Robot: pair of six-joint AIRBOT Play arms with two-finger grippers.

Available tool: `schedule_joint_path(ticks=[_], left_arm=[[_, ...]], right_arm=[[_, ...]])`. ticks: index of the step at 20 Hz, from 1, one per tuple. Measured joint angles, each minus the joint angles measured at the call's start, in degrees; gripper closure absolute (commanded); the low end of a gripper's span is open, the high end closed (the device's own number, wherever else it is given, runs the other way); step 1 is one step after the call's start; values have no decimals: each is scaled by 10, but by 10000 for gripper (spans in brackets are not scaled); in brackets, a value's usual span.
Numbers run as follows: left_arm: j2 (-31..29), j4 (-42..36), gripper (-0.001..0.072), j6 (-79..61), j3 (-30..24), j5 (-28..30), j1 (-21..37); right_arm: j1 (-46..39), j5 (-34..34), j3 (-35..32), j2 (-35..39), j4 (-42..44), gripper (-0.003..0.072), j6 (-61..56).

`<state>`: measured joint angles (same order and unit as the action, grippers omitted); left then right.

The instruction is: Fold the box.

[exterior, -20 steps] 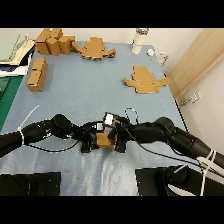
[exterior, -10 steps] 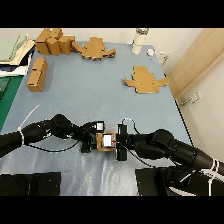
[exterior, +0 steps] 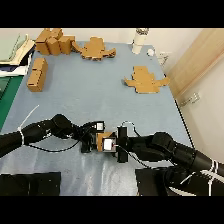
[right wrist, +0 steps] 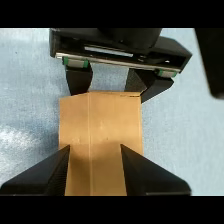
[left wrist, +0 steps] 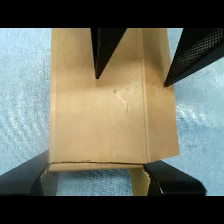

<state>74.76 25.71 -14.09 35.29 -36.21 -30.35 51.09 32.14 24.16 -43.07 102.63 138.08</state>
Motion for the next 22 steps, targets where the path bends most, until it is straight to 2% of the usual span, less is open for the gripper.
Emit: schedule_joint_path(ticks=[8, 12, 16, 19, 20, 22], left_arm=[[0, 0, 183, 0, 0, 0, 0], [0, 0, 183, 0, 0, 0, 0], [0, 0, 182, 0, 0, 0, 0], [0, 0, 183, 1, 0, 0, 0], [0, 0, 182, 1, 0, 0, 0], [0, 0, 183, 1, 0, 0, 0]], right_arm=[[3, -2, 0, -12, -21, 209, 0], [20, -2, 0, -15, -69, 220, -10], [51, -2, 0, -16, -156, 335, -74], [75, -1, 0, -15, -216, 361, -128], [80, 0, 1, -14, -232, 421, -142], [89, 1, 2, -12, -251, 429, -162]])
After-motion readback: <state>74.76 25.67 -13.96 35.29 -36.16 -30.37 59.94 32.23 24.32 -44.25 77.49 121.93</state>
